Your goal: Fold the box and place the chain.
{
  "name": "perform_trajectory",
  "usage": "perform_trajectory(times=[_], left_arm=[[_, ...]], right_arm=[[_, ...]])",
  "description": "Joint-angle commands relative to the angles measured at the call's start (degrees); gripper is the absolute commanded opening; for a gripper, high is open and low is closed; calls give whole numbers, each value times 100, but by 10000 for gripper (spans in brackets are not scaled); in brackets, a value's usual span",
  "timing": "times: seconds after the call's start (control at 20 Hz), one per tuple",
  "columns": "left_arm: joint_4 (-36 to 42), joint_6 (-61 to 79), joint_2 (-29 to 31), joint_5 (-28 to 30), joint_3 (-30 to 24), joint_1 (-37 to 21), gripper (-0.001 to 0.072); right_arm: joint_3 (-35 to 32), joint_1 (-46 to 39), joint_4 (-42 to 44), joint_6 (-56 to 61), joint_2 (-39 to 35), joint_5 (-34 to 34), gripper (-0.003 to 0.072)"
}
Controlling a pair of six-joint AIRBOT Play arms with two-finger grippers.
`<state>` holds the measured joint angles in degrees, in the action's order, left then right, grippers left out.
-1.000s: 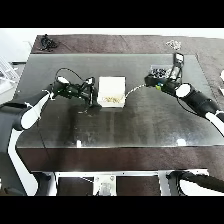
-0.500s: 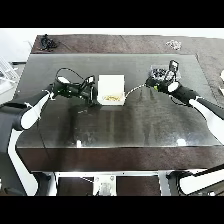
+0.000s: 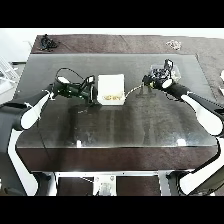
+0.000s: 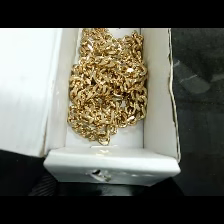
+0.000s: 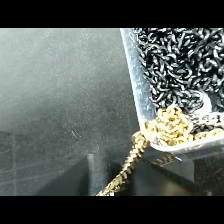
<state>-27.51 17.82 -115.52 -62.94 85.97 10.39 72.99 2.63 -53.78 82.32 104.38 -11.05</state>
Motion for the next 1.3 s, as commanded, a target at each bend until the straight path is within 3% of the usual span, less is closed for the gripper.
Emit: perform_trajectory(times=[0.0, 0.1, 0.55, 0.7, 0.85, 1.25], left_arm=[[-9, 0, -4, -57, -2, -4, 593], [9, -2, -4, -79, -2, -7, 593], [15, 2, -4, -101, 0, -4, 593], [15, 2, -4, -96, 0, -7, 593], [15, 2, -4, -96, 0, -7, 593], [15, 2, -4, -96, 0, -7, 594]], right_arm=[[50, 2, 87, 2, 98, 101, 131], [50, 2, 85, 0, 109, 118, 11], [44, -2, 85, 72, -625, -13, 7], [44, 50, 74, 227, -901, -682, 7], [0, 269, 61, -122, -1587, -1283, 7], [0, 1209, -267, -256, -3834, -1440, 7]])
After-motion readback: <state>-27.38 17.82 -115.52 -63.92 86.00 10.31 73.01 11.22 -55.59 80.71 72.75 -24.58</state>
